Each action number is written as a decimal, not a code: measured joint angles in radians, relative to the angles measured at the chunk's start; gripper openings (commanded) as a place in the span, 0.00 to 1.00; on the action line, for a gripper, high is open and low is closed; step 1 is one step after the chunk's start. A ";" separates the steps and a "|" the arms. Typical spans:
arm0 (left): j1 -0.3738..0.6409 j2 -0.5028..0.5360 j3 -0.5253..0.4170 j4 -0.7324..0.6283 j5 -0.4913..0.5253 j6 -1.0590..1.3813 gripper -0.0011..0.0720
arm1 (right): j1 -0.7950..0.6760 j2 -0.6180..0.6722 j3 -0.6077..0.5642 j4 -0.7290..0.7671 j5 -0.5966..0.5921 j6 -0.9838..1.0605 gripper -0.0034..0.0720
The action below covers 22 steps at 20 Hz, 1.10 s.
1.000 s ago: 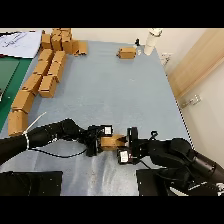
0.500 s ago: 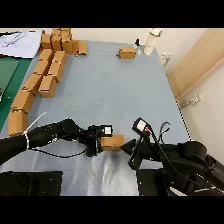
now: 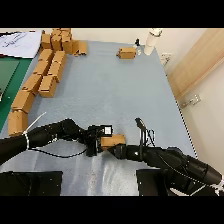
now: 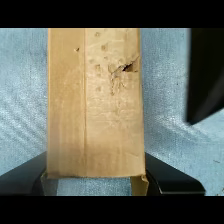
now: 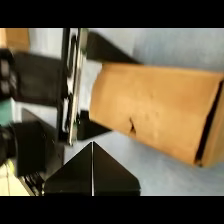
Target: Fold the box.
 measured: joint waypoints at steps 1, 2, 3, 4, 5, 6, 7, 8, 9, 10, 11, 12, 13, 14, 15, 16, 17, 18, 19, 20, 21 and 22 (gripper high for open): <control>0.000 0.000 0.000 0.000 0.000 0.000 0.72 | 0.003 -0.010 -0.005 0.019 0.053 0.004 0.04; 0.000 0.000 0.000 0.000 0.000 0.000 0.72 | 0.006 -0.019 -0.008 0.033 0.094 0.010 0.04; 0.000 0.000 0.000 0.000 0.000 0.000 0.72 | 0.009 -0.031 -0.011 0.045 0.124 0.017 0.04; 0.000 0.000 0.000 0.000 0.000 0.000 0.72 | 0.012 -0.043 -0.012 0.051 0.145 0.021 0.04; 0.000 0.000 0.000 0.000 0.000 0.000 0.72 | 0.016 -0.055 -0.013 0.058 0.165 0.027 0.04; 0.000 0.000 0.000 0.000 0.000 0.000 0.72 | 0.022 -0.065 -0.015 0.063 0.177 0.034 0.04; 0.000 0.000 0.000 0.000 0.000 0.000 0.72 | 0.031 -0.073 -0.015 0.066 0.186 0.037 0.04; 0.000 0.000 0.000 0.000 0.000 0.000 0.72 | 0.040 -0.079 -0.016 0.069 0.195 0.042 0.04; 0.000 0.000 0.000 0.000 0.000 0.000 0.72 | 0.052 -0.084 -0.017 0.071 0.199 0.043 0.04; 0.000 0.000 0.000 0.000 0.000 0.000 0.72 | 0.061 -0.088 -0.018 0.072 0.205 0.047 0.04; 0.000 0.000 0.000 0.000 0.000 0.000 0.72 | 0.068 -0.091 -0.021 0.073 0.208 0.053 0.04; 0.000 0.000 0.000 0.000 0.000 0.000 0.72 | 0.073 -0.093 -0.025 0.074 0.211 0.060 0.04; 0.000 0.000 0.000 0.000 0.000 0.000 0.72 | 0.076 -0.095 -0.028 0.074 0.214 0.060 0.04; 0.000 0.000 0.000 0.000 0.000 0.000 0.72 | 0.079 -0.096 -0.032 0.075 0.216 0.061 0.04; 0.000 0.000 0.000 0.000 0.000 0.000 0.72 | 0.081 -0.098 -0.037 0.074 0.217 0.064 0.04; 0.000 0.000 0.000 0.000 0.000 0.000 0.72 | 0.082 -0.100 -0.041 0.074 0.219 0.064 0.04; 0.000 0.000 0.000 0.000 0.000 0.000 0.72 | 0.083 -0.106 -0.045 0.073 0.220 0.065 0.04; 0.000 0.000 0.000 0.000 0.000 0.000 0.72 | 0.084 -0.114 -0.048 0.072 0.222 0.068 0.04; 0.000 0.000 0.000 0.000 0.001 0.000 0.72 | 0.086 -0.123 -0.051 0.073 0.227 0.068 0.04; 0.000 0.000 0.000 0.000 0.001 0.000 0.72 | 0.086 -0.133 -0.053 0.072 0.233 0.068 0.04; 0.000 0.000 0.000 0.001 0.001 0.001 0.72 | 0.086 -0.143 -0.053 0.072 0.239 0.068 0.04; 0.000 0.000 0.000 0.001 0.000 0.001 0.72 | 0.087 -0.152 -0.054 0.070 0.245 0.068 0.04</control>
